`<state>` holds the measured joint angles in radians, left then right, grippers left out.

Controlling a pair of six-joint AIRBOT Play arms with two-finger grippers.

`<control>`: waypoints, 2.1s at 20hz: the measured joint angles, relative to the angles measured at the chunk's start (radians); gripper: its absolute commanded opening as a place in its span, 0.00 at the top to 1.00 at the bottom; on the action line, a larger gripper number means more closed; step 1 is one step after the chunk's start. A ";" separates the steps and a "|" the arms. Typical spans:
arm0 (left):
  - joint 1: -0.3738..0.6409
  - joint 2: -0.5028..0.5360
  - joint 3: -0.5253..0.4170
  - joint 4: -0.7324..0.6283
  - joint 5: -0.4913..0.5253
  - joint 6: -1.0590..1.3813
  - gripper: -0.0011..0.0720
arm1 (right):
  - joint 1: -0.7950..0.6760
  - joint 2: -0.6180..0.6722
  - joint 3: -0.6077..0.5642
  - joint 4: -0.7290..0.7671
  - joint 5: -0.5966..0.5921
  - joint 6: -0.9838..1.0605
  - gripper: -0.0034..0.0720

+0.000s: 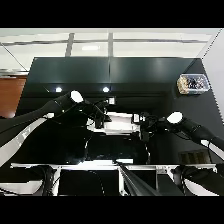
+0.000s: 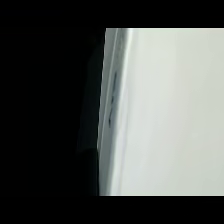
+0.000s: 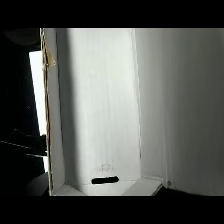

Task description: Fold the box and place the chain.

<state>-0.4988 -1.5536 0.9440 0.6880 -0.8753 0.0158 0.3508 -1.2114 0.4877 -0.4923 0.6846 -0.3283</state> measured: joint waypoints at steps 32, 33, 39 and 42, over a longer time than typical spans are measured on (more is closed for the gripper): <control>-0.028 0.357 -0.290 -0.551 0.223 -0.282 0.95 | 0.000 0.000 0.000 -0.017 0.025 -0.012 0.66; -0.028 0.338 -0.289 -0.562 0.254 -0.262 0.95 | 0.000 0.000 0.000 -0.017 0.026 -0.012 0.66; -0.028 0.205 -0.234 -0.386 0.302 -0.365 0.95 | 0.000 0.000 0.000 -0.017 0.025 -0.012 0.66; -0.029 0.155 -0.189 -0.212 0.254 -0.488 0.95 | 0.000 0.000 0.000 -0.018 0.026 -0.013 0.66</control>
<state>-0.5282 -1.3987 0.7551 0.4755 -0.6212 -0.4721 0.3511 -1.2114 0.4877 -0.5098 0.7105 -0.3408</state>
